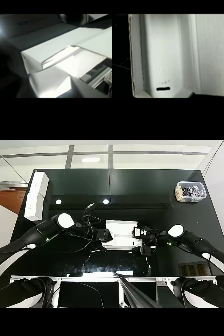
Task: Fold the box and place the chain.
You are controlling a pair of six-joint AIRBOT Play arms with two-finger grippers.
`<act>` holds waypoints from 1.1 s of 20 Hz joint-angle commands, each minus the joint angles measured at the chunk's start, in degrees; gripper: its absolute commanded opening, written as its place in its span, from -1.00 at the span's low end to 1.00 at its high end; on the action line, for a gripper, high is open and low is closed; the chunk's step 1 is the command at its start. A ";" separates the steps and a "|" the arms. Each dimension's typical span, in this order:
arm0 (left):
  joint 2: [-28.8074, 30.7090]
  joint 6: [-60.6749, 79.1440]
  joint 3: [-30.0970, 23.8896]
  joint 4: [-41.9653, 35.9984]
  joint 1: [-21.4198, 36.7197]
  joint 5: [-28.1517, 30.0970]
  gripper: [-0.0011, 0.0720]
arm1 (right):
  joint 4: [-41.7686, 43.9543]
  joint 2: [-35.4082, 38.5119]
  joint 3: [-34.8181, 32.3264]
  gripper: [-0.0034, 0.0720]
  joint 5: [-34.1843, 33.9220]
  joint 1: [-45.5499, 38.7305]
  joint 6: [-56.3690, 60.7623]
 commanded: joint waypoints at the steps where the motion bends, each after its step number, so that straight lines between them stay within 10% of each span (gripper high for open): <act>1: 0.04 -1.46 0.44 0.42 -0.04 -1.11 0.42 | 0.02 -0.02 0.00 0.25 0.00 0.00 0.02; 22: -0.07 -18.10 2.97 12.07 -5.70 0.61 0.22 | 0.00 -0.02 0.00 0.25 -0.07 0.00 0.02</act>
